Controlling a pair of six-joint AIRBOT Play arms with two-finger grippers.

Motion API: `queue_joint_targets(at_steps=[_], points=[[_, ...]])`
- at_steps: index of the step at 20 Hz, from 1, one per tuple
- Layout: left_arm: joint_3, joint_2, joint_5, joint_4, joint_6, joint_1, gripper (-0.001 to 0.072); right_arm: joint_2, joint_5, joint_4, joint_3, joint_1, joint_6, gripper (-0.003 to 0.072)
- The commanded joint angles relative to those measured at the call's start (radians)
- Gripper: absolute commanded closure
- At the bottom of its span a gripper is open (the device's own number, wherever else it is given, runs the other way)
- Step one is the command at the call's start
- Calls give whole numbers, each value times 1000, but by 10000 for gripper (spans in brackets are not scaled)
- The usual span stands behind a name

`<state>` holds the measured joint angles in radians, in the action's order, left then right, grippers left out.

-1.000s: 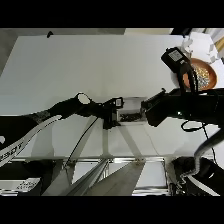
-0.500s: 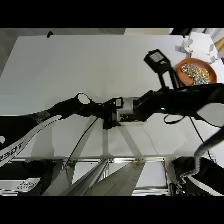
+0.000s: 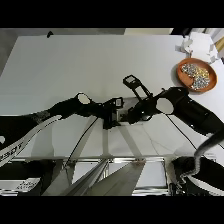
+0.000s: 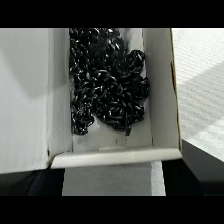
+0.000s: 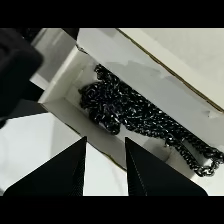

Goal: Fold the box and place the chain.

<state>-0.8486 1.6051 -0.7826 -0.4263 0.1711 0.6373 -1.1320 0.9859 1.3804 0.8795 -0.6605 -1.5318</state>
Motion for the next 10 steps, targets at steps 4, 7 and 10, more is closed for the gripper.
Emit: queue_joint_targets(at_steps=[4,7,10], points=[[0,-1,1,0,0,0,503,61,-33,-4,-30,32,15,411],[0,-1,0,0,0,0,503,190,10,-3,-30,159,49,411],[0,-1,0,0,0,0,503,259,79,0,-30,370,83,411]])
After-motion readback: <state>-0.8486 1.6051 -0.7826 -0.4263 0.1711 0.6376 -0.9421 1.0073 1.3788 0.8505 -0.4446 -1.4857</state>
